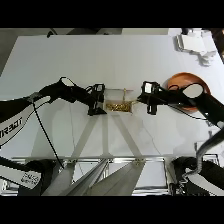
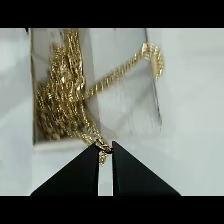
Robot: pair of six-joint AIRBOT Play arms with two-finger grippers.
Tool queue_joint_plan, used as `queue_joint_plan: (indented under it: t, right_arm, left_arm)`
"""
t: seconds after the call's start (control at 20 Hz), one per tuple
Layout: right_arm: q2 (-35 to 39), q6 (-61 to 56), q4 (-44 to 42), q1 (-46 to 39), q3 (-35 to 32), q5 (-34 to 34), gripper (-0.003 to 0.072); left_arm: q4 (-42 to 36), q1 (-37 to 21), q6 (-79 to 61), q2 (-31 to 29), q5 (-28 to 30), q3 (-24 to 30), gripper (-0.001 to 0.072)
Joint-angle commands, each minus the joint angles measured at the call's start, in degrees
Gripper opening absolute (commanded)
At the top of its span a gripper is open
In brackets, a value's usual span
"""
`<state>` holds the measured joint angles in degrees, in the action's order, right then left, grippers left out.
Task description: Fold the box and place the chain.
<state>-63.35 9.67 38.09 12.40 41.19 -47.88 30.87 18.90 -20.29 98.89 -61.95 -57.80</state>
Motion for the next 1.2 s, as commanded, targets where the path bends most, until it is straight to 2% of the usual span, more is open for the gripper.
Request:
queue_joint_plan:
  t: [0.0,0.1,0.2,0.3,0.5,0.75,1.0,1.15]
  right_arm:
    - [2.25,-5.01,-3.96,3.67,1.7,-1.51,0.0011]
    - [1.62,-5.73,-4.0,7.3,1.95,0.98,0.0012]
    - [0.0,-12.59,-4.04,10.03,2.89,1.75,0.0027]
    - [-1.44,-22.12,-4.0,10.45,3.98,1.55,0.0256]
    - [-3.87,-42.27,-3.37,10.32,6.1,2.64,0.0266]
    - [-7.43,-59.67,-1.36,10.32,6.21,7.39,0.0284]
    - [-9.07,-65.42,-0.83,10.32,6.25,14.71,0.0279]
    - [-10.23,-65.4,-1.44,10.32,6.51,15.41,0.0227]
  left_arm:
    - [0.0,0.02,0.0,0.02,0.02,-0.02,0.0214]
    - [0.0,0.02,0.0,0.02,0.02,-0.02,0.0214]
    - [0.02,0.02,0.0,0.02,0.02,-0.02,0.0214]
    - [0.02,0.02,0.0,0.02,0.02,-0.02,0.0214]
    - [0.02,0.02,0.0,0.02,0.02,-0.02,0.0214]
    - [0.0,0.02,0.0,0.02,0.02,-0.02,0.0214]
    - [0.0,0.02,0.0,0.02,0.02,-0.02,0.0214]
    - [0.0,0.02,0.0,0.02,0.02,-0.02,0.0214]
